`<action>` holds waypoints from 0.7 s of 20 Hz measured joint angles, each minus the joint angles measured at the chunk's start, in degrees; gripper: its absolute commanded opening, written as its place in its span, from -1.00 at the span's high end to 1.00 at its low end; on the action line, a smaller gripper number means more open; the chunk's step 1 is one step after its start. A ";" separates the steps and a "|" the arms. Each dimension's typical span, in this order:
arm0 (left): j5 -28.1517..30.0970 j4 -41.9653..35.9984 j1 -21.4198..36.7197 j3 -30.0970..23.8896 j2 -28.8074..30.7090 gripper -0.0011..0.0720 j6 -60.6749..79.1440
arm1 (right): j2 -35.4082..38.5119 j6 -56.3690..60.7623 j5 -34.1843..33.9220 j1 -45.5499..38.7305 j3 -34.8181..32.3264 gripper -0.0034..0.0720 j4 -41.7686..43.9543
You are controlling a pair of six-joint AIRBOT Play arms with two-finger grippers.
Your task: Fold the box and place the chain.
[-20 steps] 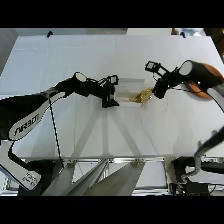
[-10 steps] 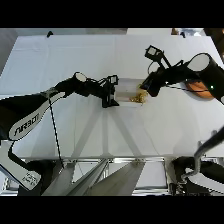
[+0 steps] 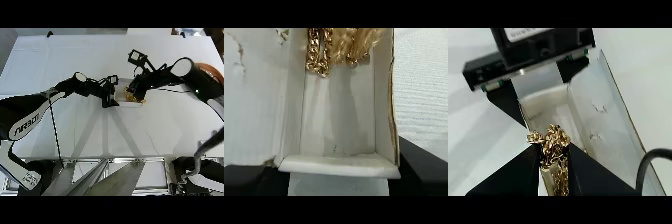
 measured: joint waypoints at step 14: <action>0.00 0.00 0.00 0.00 0.00 0.54 0.02 | 0.50 9.90 7.06 -2.56 0.00 0.12 -16.50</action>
